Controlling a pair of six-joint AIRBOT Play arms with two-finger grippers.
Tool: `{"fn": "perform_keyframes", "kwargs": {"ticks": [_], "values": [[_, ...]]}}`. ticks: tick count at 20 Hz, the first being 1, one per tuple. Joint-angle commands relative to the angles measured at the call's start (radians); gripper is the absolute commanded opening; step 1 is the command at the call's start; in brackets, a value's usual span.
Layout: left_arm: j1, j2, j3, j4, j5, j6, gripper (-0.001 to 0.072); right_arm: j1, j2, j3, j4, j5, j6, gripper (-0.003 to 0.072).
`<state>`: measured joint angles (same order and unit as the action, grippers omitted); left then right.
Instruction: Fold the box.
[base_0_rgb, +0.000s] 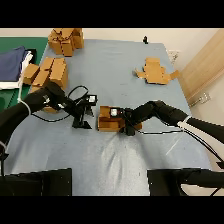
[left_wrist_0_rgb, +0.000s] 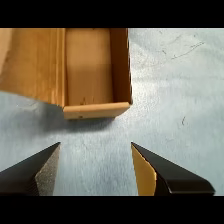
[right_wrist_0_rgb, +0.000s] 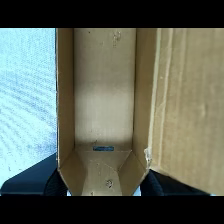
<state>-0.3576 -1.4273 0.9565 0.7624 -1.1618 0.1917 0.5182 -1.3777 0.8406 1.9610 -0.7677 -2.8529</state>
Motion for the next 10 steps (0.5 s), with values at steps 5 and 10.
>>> {"fn": "perform_keyframes", "kwargs": {"ticks": [5,10], "values": [[-0.042,-0.062,-0.001,-0.08,0.08,-0.006,0.0691,0.001,0.0,0.0,0.002,0.0,-0.001,0.0349],[-0.085,-0.062,-0.001,-0.086,0.1,-0.005,0.0691,0.0,0.0,0.0,0.002,0.0,0.0,0.0349]]}}
